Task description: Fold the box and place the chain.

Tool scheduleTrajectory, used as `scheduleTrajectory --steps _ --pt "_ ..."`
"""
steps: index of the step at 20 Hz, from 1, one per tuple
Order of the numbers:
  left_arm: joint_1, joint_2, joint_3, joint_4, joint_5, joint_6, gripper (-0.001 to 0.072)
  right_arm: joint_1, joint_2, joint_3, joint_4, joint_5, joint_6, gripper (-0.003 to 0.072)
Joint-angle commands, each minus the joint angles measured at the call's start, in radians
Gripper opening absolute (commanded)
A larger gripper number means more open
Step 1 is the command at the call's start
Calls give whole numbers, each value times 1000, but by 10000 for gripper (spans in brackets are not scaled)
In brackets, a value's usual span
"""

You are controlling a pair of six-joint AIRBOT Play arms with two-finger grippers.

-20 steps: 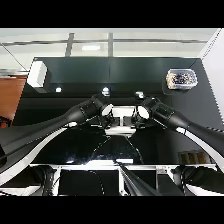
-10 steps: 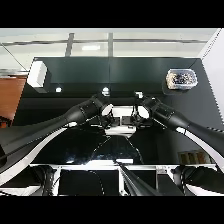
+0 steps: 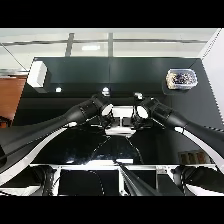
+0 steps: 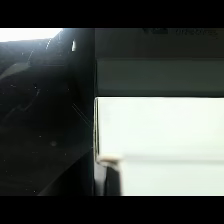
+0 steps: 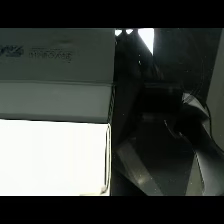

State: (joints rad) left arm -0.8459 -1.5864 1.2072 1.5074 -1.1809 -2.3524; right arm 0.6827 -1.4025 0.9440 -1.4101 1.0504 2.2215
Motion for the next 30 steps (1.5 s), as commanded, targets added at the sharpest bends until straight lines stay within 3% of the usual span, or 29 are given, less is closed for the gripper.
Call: scheduleTrajectory --steps 1,2,3,4,8,13,17,19,20,21,22,24,27,28,30 --pt "1 0 0 2 1 -2 26 0 -3 -1 3 0 1 21" --pt "1 0 0 2 1 -2 26 0 -3 -1 3 1 17 82" --pt "1 0 0 2 1 -2 26 -3 -3 0 4 3 27 274" --pt "1 0 0 1 0 -2 26 -6 0 3 1 14 26 297" --pt "1 0 0 2 -6 -2 26 -10 59 37 -73 27 -24 297" --pt "1 0 0 2 -7 -2 26 -10 294 80 -224 86 -151 296" --pt "1 0 0 2 -2 -2 26 -42 425 78 -779 98 -150 295" --pt "1 0 0 1 -3 -2 26 -168 414 52 -900 23 -149 295" --pt "1 0 0 1 -2 -2 26 -258 402 39 -886 -42 -120 296" --pt "1 0 0 2 -2 -2 26 -353 382 28 -871 -103 -51 389" --pt "1 0 0 2 -2 -2 26 -456 346 23 -844 -174 -12 695" --pt "1 0 0 2 -1 -2 26 -643 245 23 -706 -305 -16 720" --pt "1 0 0 2 -1 -2 26 -826 53 72 -272 -483 -200 720" --pt "1 0 0 2 -1 -2 26 -840 -11 135 -196 -491 -288 720" --pt "1 0 0 2 2 -2 26 -846 -156 321 -177 -395 -338 720"
